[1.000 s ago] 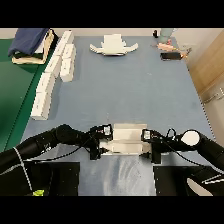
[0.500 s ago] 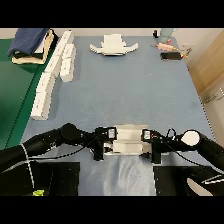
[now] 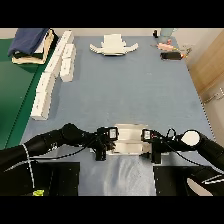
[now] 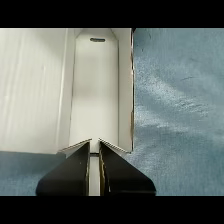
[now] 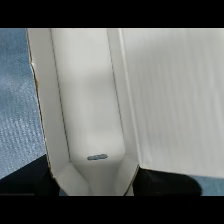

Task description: Fold the box.

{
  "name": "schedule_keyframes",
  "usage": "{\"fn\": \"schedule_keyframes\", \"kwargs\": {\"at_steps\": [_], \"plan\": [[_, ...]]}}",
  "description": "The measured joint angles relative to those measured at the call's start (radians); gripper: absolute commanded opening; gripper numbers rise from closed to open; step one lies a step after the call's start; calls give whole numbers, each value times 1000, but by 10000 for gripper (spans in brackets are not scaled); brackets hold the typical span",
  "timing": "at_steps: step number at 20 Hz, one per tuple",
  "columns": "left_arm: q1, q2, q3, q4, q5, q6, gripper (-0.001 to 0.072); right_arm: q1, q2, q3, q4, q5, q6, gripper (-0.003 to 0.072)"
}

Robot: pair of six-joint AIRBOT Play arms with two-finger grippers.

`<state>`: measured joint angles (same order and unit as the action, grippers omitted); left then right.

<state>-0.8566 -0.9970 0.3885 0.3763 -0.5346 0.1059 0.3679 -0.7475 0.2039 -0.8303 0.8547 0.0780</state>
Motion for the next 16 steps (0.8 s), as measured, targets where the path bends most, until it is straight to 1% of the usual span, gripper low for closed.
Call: {"fn": "schedule_keyframes", "kwargs": {"at_steps": [1,2,3,7,8,9,14,15,16], "plan": [[-8,-1,0,-6,5,4,215,0,0,0,0,0,0,516],[-13,-1,0,-11,10,6,497,0,0,0,0,0,0,516],[-18,-1,0,-14,14,6,593,0,0,0,0,0,-1,515],[-26,-1,0,-18,24,3,601,0,0,0,-1,0,-2,516],[-27,-1,0,-18,26,3,683,0,0,0,-1,0,-2,516],[-27,-1,0,-19,28,2,696,0,0,0,-1,0,-1,516],[-29,-1,0,-21,30,-5,694,0,0,0,-1,0,-1,516],[-29,-1,0,-20,31,-17,593,0,0,0,-1,0,-1,516],[-29,0,0,-20,32,-34,320,0,0,0,-1,0,-1,515]]}}
